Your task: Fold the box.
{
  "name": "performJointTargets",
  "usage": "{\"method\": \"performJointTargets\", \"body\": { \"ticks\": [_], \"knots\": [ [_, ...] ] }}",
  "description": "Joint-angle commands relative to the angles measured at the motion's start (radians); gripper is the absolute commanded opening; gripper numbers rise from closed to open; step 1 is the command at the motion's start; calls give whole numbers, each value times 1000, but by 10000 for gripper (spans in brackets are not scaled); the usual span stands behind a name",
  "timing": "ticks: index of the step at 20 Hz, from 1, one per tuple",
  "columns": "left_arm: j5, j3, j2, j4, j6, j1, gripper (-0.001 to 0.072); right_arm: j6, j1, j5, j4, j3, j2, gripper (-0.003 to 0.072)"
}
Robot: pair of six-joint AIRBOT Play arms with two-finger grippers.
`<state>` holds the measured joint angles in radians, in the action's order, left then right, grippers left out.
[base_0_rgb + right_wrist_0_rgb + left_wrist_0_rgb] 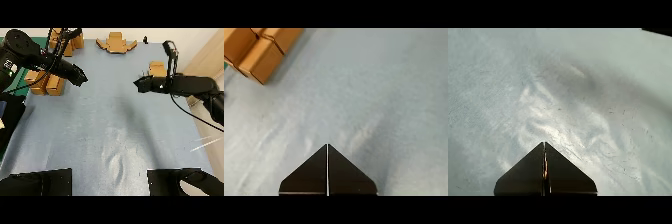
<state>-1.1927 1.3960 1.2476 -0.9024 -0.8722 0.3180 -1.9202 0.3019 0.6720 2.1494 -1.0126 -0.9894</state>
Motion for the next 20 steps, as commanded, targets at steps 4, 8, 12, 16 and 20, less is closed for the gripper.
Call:
{"method": "performJointTargets", "body": {
  "ticks": [4, 8, 12, 16, 20],
  "knots": [
    [70, -1, 4, -12, -43, -2, 18, 449, -304, 280, -416, -299, -100, 500],
    [106, -1, 4, -14, -71, -2, 18, 286, -728, 351, -222, -649, -464, 495],
    [118, -1, 5, -18, -70, -2, 18, 179, -826, 393, -169, -1058, -922, 622],
    [117, -1, 5, -19, -70, -2, 18, 123, -800, 236, -177, -1086, -1066, 671],
    [117, -1, 5, -19, -69, -2, 18, 64, -761, 118, -178, -1084, -1143, 640]
  ]
}}
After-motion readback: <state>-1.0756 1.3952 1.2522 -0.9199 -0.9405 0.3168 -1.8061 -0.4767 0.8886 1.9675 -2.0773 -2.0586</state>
